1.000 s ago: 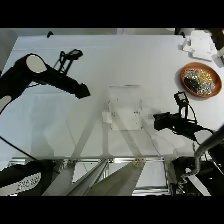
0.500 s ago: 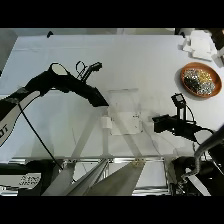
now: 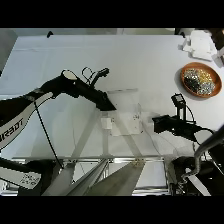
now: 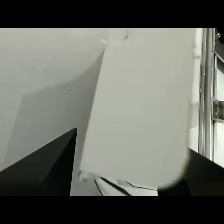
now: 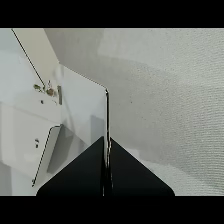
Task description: Fold the box and place the chain.
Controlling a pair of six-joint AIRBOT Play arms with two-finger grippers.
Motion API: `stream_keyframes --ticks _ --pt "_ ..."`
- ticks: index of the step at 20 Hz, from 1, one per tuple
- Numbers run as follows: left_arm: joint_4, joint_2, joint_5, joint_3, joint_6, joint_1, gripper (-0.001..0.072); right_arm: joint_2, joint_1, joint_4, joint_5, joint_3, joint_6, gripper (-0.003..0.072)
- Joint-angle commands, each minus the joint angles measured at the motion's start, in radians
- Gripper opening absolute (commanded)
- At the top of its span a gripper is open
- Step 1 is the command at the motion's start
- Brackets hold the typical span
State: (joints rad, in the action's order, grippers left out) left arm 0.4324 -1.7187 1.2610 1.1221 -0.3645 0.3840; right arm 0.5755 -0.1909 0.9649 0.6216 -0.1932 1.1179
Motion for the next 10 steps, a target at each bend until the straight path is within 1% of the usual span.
stream_keyframes --ticks 1,2,3,4,6,7,8,9,10 --pt "-0.021 -0.017 0.0 0.0 0.026 0.01 0.0493 -0.001 -0.001 0.0 0.0 0.001 0.0 0.0016" --pt "-0.02 -0.017 0.0 0.0 0.027 0.01 0.0473 -0.001 -0.001 0.0 0.0 0.001 0.0 0.0016" --pt "-0.02 -0.017 0.0 0.0 0.034 0.01 0.0431 -0.001 -0.001 0.0 0.0 0.001 0.0 0.0016" --pt "-0.021 -0.017 0.0 0.0 0.05 0.011 0.0431 -0.001 -0.001 0.0 0.0 0.001 0.0 0.0016" --pt "-0.021 -0.017 -0.009 0.0 0.051 0.011 0.038 -0.001 -0.001 0.0 0.0 0.001 0.0 0.0016" --pt "-0.02 -0.017 -0.014 0.0 0.051 0.011 0.0318 -0.001 -0.001 0.0 0.0 0.001 0.0 0.0016" --pt "-0.019 -0.017 -0.019 0.0 0.051 0.011 0.0164 -0.001 -0.001 -0.001 0.0 0.001 0.0 0.0016" --pt "-0.015 -0.017 -0.025 0.0 0.051 0.011 0.0044 -0.001 -0.001 -0.001 0.0 0.001 0.0 0.0016" --pt "-0.004 -0.017 -0.028 0.0 0.051 0.011 0.0009 -0.001 -0.001 -0.001 0.0 0.001 0.0 0.0016"
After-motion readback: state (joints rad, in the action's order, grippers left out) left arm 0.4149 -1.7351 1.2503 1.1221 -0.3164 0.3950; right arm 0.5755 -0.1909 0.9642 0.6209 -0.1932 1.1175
